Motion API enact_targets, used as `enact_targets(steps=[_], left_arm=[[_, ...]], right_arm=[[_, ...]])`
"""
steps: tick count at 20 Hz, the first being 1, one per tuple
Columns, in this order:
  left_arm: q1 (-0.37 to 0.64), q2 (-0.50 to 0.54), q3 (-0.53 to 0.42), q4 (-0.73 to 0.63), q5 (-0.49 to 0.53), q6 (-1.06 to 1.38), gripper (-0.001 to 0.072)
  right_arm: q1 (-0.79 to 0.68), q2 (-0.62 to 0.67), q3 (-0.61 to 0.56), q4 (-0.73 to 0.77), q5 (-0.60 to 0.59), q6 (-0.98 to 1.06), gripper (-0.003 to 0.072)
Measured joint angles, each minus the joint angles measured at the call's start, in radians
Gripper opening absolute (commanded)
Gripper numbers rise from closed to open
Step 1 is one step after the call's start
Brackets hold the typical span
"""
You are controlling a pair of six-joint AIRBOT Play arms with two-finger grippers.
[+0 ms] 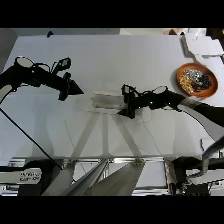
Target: Fold the box and place the chain.
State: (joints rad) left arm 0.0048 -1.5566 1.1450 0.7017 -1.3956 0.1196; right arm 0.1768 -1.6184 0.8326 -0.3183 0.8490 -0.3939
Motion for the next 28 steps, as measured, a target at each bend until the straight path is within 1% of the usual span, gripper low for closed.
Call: enact_targets(steps=[3,5,7,10,12,14,15,17,20,24,28], left_arm=[[-0.038,0.012,-0.016,-0.017,-0.053,-0.026,0.0006],[-0.080,0.012,-0.027,-0.025,-0.054,-0.035,0.0006],[-0.117,0.002,-0.034,-0.060,-0.033,-0.039,0.0006],[-0.144,-0.013,-0.038,-0.173,0.058,-0.049,0.0006],[-0.150,-0.028,-0.039,-0.247,0.165,-0.085,0.0010],[-0.152,-0.053,-0.040,-0.291,0.272,-0.125,0.0009],[-0.153,-0.070,-0.040,-0.306,0.309,-0.137,0.0010],[-0.154,-0.105,-0.040,-0.326,0.348,-0.151,0.0009],[-0.155,-0.148,-0.040,-0.339,0.358,-0.165,0.0010],[-0.153,-0.165,-0.040,-0.347,0.352,-0.170,0.0007],[-0.132,-0.129,-0.040,-0.332,0.267,-0.172,0.0011]], right_arm=[[0.000,0.000,0.000,0.000,0.000,0.000,0.0516],[0.000,0.000,0.000,0.000,-0.001,0.000,0.0516],[0.000,0.000,0.000,0.000,-0.001,0.000,0.0516],[0.000,0.000,0.000,0.000,-0.001,0.001,0.0516],[0.000,0.000,0.000,0.000,-0.001,0.001,0.0516],[0.000,0.000,0.000,0.001,-0.001,0.001,0.0516],[0.000,0.000,0.000,0.001,-0.001,0.001,0.0516],[0.000,0.000,0.000,0.001,-0.001,0.001,0.0516],[0.000,0.000,0.000,0.001,-0.001,0.001,0.0516],[0.000,0.000,0.000,0.000,0.000,0.001,0.0516],[0.000,0.000,0.000,0.000,0.000,0.000,0.0516]])
